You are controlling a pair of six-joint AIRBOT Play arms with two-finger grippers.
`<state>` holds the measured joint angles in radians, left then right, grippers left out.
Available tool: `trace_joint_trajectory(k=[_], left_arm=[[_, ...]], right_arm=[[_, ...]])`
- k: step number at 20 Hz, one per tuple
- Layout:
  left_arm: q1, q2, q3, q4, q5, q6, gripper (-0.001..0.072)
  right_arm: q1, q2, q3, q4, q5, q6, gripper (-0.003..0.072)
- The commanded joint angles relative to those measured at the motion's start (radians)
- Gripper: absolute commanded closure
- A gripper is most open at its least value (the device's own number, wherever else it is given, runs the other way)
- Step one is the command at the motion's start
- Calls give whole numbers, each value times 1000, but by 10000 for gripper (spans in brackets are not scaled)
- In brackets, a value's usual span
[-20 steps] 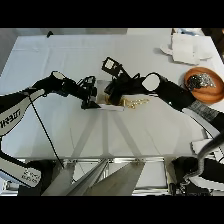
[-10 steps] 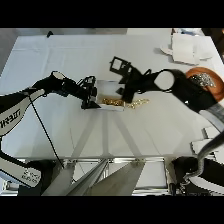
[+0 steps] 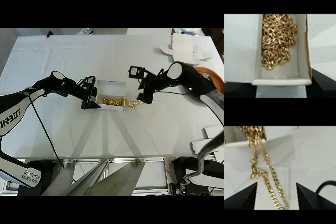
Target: Fold the box and place the chain.
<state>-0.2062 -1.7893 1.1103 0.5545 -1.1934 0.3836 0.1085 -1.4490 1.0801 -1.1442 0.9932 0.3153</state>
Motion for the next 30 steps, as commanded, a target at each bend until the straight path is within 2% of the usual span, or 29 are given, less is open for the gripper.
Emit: trace_joint_trajectory(k=[1, 8, 12, 15, 17, 22, 30], left_arm=[[0, 0, 0, 0, 0, 0, 389], [0, 0, 0, 0, 0, 0, 389], [0, 0, 0, 0, 0, 0, 389], [0, 0, 0, 0, 0, 0, 389], [0, 0, 0, 0, 0, 0, 389], [0, 0, 0, 0, 0, 0, 389], [0, 0, 0, 0, 0, 0, 389]], right_arm=[[-8, -100, 0, -1, 14, -56, 147], [5, -147, 0, 0, 3, -64, 147], [57, -147, 0, -1, -99, -60, 160], [79, -147, 0, -8, -87, -50, 416], [80, -147, 0, -9, -46, -48, 673], [80, -123, 0, -3, 16, 105, 676], [81, 100, 0, 133, 1, 159, 677]])
